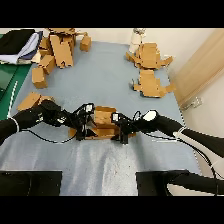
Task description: Fold the box.
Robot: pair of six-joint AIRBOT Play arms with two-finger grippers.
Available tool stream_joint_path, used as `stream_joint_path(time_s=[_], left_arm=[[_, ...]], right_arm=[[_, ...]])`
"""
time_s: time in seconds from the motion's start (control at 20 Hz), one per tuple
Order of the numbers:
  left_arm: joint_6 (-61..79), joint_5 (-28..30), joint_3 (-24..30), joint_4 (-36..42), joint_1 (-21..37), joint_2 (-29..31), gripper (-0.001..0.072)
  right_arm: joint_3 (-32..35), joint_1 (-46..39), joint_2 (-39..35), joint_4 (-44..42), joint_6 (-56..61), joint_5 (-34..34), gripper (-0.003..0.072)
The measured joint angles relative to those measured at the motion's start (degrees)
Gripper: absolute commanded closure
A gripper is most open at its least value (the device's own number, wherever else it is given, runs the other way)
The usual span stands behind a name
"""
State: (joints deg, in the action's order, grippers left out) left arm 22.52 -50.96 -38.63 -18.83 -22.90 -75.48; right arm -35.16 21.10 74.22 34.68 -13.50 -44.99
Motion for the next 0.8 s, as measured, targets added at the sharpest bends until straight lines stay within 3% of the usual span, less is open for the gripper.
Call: stream_joint_path(time_s=[0.05,0.1,0.55,0.8], left_arm=[[0.0,0.0,0.0,-0.9,0.0,0.0,0.0394],[-0.9,0.2,0.0,-2.5,0.0,0.0,0.0679],[-17.6,2.2,-0.8,-13.3,0.1,2.1,0.07],[-43.1,3.2,-1.0,-29.1,0.1,15.7,0.0701]], right_arm=[[0.0,0.0,0.0,0.0,0.0,0.0,0.0186],[0.0,0.0,0.0,0.0,0.0,0.0,0.0186],[0.0,0.0,0.0,0.0,0.0,0.0,0.0186],[0.0,0.0,0.0,0.0,0.0,0.0,0.0186]])
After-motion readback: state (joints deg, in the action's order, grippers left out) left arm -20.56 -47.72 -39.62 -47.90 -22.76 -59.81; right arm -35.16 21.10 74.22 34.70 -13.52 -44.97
